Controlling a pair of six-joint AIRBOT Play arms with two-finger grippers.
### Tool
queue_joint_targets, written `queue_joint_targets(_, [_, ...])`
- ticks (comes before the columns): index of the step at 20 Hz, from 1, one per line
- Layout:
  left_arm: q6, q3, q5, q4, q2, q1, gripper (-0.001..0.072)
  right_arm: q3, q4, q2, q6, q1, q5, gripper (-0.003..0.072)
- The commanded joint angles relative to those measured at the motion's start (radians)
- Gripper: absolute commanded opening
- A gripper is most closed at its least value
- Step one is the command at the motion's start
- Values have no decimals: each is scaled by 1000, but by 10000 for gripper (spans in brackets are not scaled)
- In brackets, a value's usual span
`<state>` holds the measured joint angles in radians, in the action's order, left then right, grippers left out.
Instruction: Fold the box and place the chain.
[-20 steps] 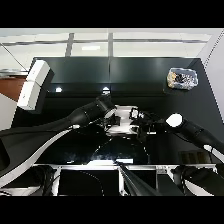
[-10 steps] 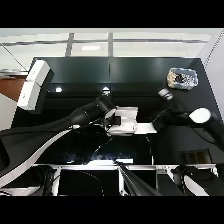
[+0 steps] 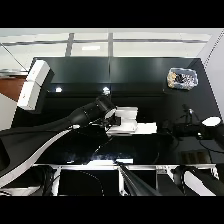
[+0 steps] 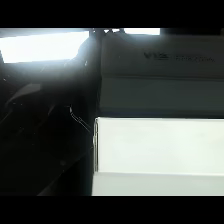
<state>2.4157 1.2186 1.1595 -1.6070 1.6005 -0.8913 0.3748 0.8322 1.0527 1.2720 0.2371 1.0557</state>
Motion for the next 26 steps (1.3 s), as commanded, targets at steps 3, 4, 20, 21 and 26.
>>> queue_joint_targets(3, [0,1,1,0,0,0,26,-17,-312,138,-132,-152,6,29])
queue_joint_targets(4, [0,1,1,0,0,0,25,-5,-326,138,-145,-188,-4,30])
queue_joint_targets(20, [0,1,2,0,0,0,26,264,-122,137,-61,-411,71,638])
queue_joint_targets(21, [0,1,2,0,0,0,26,272,-89,137,6,-453,43,638])
queue_joint_targets(26, [0,1,1,0,0,0,26,346,232,138,314,-629,-30,532])
